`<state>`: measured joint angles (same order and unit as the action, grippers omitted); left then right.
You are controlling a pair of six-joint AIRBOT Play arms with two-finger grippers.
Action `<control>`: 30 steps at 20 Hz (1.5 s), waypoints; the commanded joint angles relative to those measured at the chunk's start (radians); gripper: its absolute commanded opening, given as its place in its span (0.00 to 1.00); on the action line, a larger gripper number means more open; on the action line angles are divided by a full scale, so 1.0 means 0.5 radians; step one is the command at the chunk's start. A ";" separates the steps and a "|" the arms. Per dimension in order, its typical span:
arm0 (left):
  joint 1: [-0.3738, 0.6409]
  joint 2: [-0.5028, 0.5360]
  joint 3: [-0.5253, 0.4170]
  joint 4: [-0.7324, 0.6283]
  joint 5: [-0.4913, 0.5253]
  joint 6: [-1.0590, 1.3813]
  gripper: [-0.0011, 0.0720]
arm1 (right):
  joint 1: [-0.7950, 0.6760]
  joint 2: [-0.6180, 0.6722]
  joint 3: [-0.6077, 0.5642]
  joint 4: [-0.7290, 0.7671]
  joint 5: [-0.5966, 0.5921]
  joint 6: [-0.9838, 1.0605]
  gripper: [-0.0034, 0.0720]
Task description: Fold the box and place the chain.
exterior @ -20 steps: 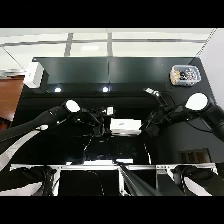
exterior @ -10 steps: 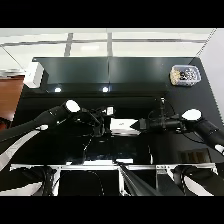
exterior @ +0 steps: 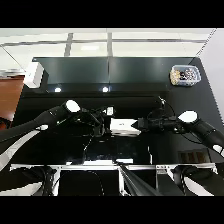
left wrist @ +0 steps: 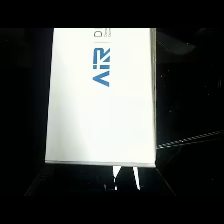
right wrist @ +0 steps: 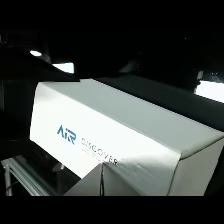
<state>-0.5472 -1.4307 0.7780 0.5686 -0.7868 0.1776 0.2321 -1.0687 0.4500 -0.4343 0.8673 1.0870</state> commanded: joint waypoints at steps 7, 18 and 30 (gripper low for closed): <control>0.001 -0.002 0.002 -0.001 0.003 -0.003 0.55 | 0.002 -0.002 -0.003 -0.144 -0.037 0.069 0.06; 0.001 -0.002 0.002 -0.001 0.003 -0.003 0.55 | 0.127 -0.002 0.192 0.203 0.185 -0.058 0.06; 0.001 -0.002 0.002 -0.001 0.003 -0.004 0.55 | 0.408 -0.245 0.192 0.127 -0.230 -0.042 0.06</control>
<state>-0.5472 -1.4307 0.7780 0.5690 -0.7849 0.1783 0.4290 -1.1709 0.5461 -0.3401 0.7822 1.0664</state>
